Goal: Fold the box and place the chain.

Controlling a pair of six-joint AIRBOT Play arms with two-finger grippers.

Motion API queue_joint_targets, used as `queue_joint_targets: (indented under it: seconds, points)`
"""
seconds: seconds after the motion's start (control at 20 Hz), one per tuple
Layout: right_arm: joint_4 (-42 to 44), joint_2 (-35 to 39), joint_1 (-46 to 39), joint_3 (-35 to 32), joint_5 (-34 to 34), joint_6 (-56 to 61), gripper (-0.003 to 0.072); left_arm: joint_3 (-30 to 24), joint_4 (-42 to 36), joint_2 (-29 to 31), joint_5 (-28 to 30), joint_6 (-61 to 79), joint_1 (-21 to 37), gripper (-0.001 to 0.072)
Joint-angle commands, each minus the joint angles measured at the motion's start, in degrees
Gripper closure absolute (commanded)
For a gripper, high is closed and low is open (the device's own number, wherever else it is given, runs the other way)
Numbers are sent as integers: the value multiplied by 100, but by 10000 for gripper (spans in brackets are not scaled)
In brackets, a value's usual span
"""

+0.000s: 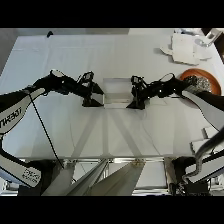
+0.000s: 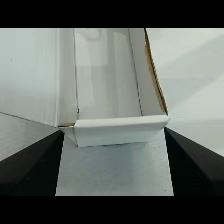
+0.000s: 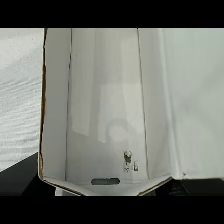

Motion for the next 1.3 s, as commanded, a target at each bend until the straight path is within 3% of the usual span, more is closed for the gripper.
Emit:
queue_joint_targets:
  seconds: [0.0, 0.3, 0.75, 1.25]
  points:
    - [2, 4, 0, 4, 0, 0, 116, -4, -2, -2, -4, -260, 2, 13]
    - [2, 4, 0, 4, 0, 0, 116, -11, 2, 4, 55, -273, -136, 14]
    - [2, 4, 0, 4, 0, 0, 116, -68, 9, 22, 990, -879, -404, 15]
    - [2, 4, 0, 4, 0, 0, 116, -68, 131, 42, 977, -715, -605, 16]
